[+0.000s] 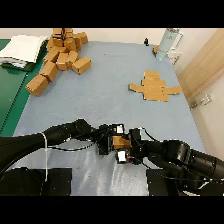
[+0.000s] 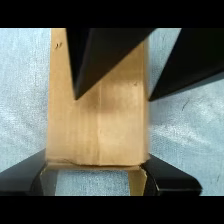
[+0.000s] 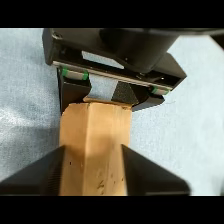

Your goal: Fold the box.

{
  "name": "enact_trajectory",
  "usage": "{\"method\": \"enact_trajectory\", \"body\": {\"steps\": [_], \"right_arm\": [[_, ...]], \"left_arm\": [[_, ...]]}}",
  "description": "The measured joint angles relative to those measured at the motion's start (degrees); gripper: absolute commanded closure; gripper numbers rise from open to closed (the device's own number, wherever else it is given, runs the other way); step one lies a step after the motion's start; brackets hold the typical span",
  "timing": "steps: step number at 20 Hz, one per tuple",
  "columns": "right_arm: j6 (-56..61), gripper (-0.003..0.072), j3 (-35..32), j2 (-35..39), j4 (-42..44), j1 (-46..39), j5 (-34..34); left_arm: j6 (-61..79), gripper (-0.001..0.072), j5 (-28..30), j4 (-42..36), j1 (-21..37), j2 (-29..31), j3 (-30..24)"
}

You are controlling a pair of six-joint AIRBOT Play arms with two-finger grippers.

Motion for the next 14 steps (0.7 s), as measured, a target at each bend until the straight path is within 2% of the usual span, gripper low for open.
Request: {"method": "enact_trajectory", "body": {"steps": [1, 2, 4, 14], "right_arm": [[-0.02, 0.026, 0.0, 0.0, -0.07, 0.02, 0.0], [-0.02, 0.0339, 0.0, 0.0, -0.15, 0.02, 0.0], [0.0, 0.0414, 0.0, 0.0, -0.15, 0.02, 0.04], [0.02, 0.0434, 0.02, 0.11, -0.02, 0.02, 0.04]], "left_arm": [[0.0, 0.0285, 0.0, 0.0, 0.0, 0.0, 0.0], [0.0, 0.0285, 0.0, 0.0, 0.0, 0.0, 0.0], [-0.02, 0.0285, 0.0, -0.02, 0.0, 0.0, 0.0], [-0.04, 0.0285, 0.09, -0.02, 0.0, 0.0, 0.0]]}}
